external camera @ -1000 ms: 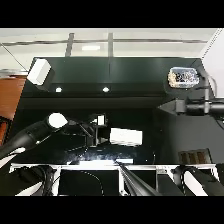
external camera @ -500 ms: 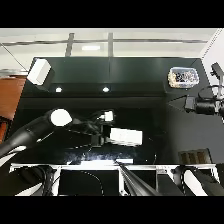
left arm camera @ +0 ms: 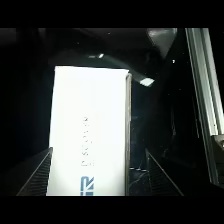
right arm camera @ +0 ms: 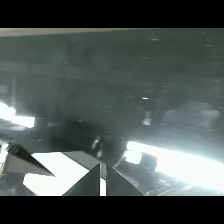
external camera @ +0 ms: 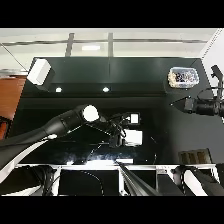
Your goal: Fold the box and place the chain.
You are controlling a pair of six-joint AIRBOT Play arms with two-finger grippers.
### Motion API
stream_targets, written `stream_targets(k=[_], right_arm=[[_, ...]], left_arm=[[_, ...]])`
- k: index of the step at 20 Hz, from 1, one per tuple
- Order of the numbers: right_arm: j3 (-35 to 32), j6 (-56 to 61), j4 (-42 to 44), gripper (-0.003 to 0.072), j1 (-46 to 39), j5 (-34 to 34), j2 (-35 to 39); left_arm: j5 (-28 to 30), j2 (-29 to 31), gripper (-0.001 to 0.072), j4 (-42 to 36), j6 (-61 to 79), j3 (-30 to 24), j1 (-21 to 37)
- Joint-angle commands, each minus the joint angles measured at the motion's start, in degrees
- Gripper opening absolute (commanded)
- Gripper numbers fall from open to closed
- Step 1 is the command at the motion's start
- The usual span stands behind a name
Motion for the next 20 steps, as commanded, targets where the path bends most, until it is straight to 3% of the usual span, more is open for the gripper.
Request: stream_targets(k=[1,20], right_arm=[[0.04,0.85,-2.58,0.0048,-0.02,-1.86,0.04],[0.04,0.94,-2.56,0.0048,-0.02,-1.92,0.04]], left_arm=[[0.17,-1.38,0.0705,0.07,-0.02,0.85,-0.57],[1.64,0.09,0.0706,5.09,-3.06,0.87,-0.55]])
